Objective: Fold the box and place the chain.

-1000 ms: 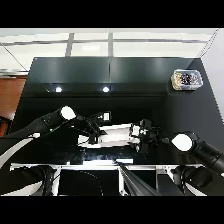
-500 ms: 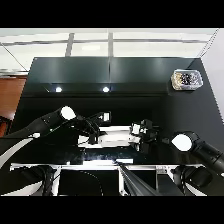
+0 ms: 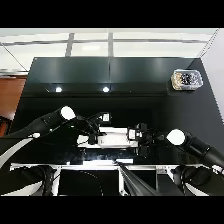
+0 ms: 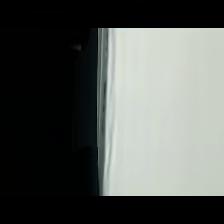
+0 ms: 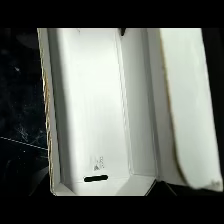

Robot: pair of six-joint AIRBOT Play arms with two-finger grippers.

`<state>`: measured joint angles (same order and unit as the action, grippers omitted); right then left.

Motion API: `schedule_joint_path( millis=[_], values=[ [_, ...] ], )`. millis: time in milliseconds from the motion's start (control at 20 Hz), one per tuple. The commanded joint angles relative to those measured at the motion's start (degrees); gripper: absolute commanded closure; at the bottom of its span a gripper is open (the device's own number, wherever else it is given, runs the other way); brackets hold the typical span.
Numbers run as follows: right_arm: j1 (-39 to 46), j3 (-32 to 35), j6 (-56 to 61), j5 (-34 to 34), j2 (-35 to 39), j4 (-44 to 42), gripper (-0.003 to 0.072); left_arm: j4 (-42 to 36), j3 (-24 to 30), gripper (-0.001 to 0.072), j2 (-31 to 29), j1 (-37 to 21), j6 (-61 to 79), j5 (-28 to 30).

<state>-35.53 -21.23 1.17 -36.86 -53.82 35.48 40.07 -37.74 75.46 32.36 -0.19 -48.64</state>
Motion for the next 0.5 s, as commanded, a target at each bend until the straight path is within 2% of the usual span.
schedule_joint_path(
  millis=[0, 200, 450],
  values=[
    [1.90, -0.04, -6.58, -1.66, -1.62, -3.17, 0.0001, -0.17, -0.02, 0.0682, -0.04, 0.04, -0.09, 0.17],
    [5.29, -0.04, -14.91, -4.57, -3.78, -8.66, 0.0002, -0.17, -0.02, 0.0682, -0.04, 0.04, -0.09, 0.15],
    [5.29, 0.00, -17.07, -5.29, -6.60, -8.70, 0.0002, -0.24, -0.02, 0.0682, -0.04, 0.04, -0.09, 0.15]
  ],
)
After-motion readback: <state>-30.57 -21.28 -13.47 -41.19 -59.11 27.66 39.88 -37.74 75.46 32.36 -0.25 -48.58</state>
